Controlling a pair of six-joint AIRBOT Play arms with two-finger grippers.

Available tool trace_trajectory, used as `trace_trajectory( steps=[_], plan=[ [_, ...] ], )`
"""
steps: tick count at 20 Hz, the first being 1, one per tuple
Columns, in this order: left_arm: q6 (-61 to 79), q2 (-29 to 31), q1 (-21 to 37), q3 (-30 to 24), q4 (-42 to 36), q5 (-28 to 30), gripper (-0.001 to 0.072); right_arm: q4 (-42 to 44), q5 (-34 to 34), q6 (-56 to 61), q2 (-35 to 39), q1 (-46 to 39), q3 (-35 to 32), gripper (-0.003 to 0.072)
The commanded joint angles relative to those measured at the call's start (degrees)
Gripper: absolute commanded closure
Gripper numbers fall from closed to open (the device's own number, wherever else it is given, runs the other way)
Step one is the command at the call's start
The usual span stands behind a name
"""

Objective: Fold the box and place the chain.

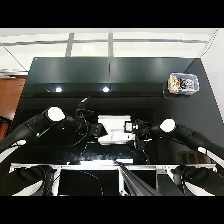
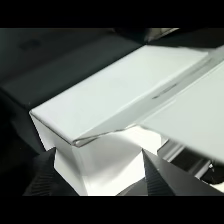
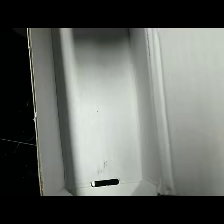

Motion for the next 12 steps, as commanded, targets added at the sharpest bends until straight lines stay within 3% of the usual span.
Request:
trace_trajectory(
  steps=[1,5,9,12],
  plan=[
    [-8.37,0.02,-2.64,3.08,7.15,0.5,0.0109,0.0,0.0,0.0,0.0,0.0,-0.02,0.05],
    [-21.57,-0.02,-7.28,5.99,20.26,1.11,0.0109,0.0,0.0,0.0,0.0,0.02,-0.02,0.05],
    [-27.58,-0.13,-9.75,5.92,24.22,0.94,0.011,0.0,0.0,0.0,0.0,0.0,-0.04,0.0501],
    [-32.24,-0.15,-11.5,5.92,25.99,3.91,0.011,0.0,0.0,0.0,0.0,0.0,-0.04,0.05]
  ],
)
